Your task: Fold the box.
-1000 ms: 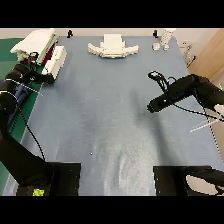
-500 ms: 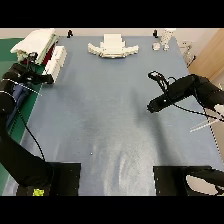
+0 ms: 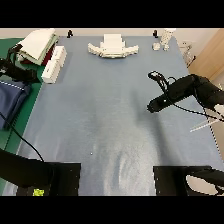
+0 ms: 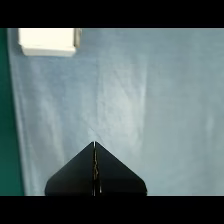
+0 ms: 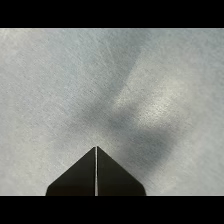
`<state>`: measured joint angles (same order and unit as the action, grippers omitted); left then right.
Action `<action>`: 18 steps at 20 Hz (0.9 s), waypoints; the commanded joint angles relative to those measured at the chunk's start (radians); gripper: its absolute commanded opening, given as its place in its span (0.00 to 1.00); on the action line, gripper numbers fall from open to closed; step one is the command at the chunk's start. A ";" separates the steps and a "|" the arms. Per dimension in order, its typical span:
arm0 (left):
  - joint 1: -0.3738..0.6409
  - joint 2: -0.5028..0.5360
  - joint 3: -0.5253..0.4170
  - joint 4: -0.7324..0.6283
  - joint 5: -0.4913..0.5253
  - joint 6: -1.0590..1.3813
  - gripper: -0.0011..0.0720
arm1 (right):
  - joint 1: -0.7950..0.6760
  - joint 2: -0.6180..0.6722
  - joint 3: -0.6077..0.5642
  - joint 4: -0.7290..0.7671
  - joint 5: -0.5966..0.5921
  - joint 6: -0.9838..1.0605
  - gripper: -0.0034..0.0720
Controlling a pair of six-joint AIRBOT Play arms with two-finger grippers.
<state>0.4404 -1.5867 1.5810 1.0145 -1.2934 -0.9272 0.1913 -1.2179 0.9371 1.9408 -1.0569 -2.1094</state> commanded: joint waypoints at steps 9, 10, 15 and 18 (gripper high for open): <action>-0.365 0.386 -0.247 -0.109 -0.087 -0.116 0.02 | -0.001 -0.001 0.001 0.000 0.000 0.000 0.07; -0.407 0.443 -0.326 -0.109 -0.042 -0.119 0.02 | -0.001 -0.001 0.000 0.000 0.000 0.000 0.07; -0.616 0.634 -0.695 -0.109 0.199 -0.155 0.03 | -0.001 -0.001 0.001 0.000 0.000 0.000 0.07; -0.662 0.636 -0.769 -0.112 0.216 -0.190 0.03 | -0.001 -0.001 0.000 0.000 0.000 0.000 0.07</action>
<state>-0.1589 -0.9871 0.9157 0.9051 -1.1492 -1.0863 0.1913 -1.2179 0.9371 1.9411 -1.0569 -2.1094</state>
